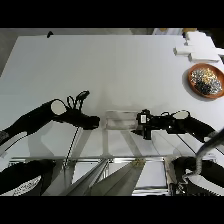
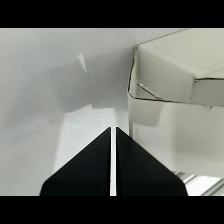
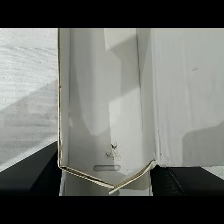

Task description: Fold the box and place the chain.

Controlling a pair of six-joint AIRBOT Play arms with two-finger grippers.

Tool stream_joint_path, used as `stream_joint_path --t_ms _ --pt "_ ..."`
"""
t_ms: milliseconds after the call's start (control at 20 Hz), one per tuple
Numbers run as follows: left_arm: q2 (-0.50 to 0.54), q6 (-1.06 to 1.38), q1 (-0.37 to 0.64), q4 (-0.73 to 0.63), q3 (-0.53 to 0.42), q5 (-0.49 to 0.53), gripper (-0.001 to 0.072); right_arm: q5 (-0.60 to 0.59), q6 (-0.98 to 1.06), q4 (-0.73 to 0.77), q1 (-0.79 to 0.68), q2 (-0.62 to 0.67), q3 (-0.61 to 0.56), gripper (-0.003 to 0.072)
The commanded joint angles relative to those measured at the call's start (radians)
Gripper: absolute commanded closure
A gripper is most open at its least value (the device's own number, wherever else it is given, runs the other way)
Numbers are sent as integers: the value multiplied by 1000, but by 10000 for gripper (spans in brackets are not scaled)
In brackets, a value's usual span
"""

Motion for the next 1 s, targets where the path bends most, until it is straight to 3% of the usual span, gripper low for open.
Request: stream_joint_path --t_ms 0,100,400,500,950 --pt "7 0 -29 -8 31 -9 668 0 0 0 0 1 0 246" --pt "28 0 -34 -6 40 -6 623 1 0 0 0 1 0 246" --pt "51 -4 -48 -3 40 9 610 0 0 0 0 0 0 246" --pt "51 -5 -55 -4 40 21 495 0 0 0 0 0 0 246" --pt "49 -4 -85 3 49 61 495 1 0 0 0 1 0 246"
